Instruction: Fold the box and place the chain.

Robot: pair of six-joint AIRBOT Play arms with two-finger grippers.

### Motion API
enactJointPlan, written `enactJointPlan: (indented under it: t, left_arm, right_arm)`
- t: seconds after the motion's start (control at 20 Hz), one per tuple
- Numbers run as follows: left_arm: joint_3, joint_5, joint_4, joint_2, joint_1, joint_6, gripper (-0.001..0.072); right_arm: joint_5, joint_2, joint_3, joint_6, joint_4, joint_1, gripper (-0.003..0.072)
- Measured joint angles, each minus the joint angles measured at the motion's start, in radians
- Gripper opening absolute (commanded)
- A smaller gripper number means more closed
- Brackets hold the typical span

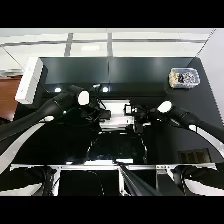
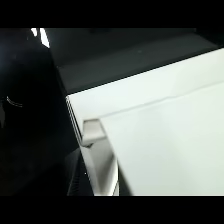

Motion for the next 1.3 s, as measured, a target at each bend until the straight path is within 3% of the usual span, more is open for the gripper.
enactJointPlan:
  t: [0.5, 1.0, 1.05, 1.1, 1.25, 1.3]
  left_arm:
    - [0.036, -0.010, 0.168, -0.046, -0.064, -0.223, 0.0270]
    - [0.151, -0.124, 0.256, -0.133, -0.110, -0.350, 0.0269]
    - [0.153, -0.132, 0.257, -0.135, -0.111, -0.359, 0.0098]
    - [0.154, -0.132, 0.257, -0.136, -0.111, -0.366, 0.0024]
    - [0.157, -0.137, 0.261, -0.138, -0.113, -0.385, 0.0042]
    - [0.158, -0.137, 0.261, -0.138, -0.112, -0.388, 0.0219]
  right_arm:
    - [0.000, 0.000, 0.000, 0.000, 0.000, 0.000, 0.0164]
    - [0.000, 0.000, 0.000, 0.000, 0.000, 0.000, 0.0165]
    - [0.000, 0.000, 0.000, 0.000, 0.000, 0.000, 0.0164]
    - [0.000, 0.000, 0.000, 0.000, 0.000, 0.000, 0.0164]
    - [0.000, 0.000, 0.000, 0.000, 0.000, 0.000, 0.0164]
    - [0.000, 0.000, 0.000, 0.000, 0.000, 0.000, 0.0164]
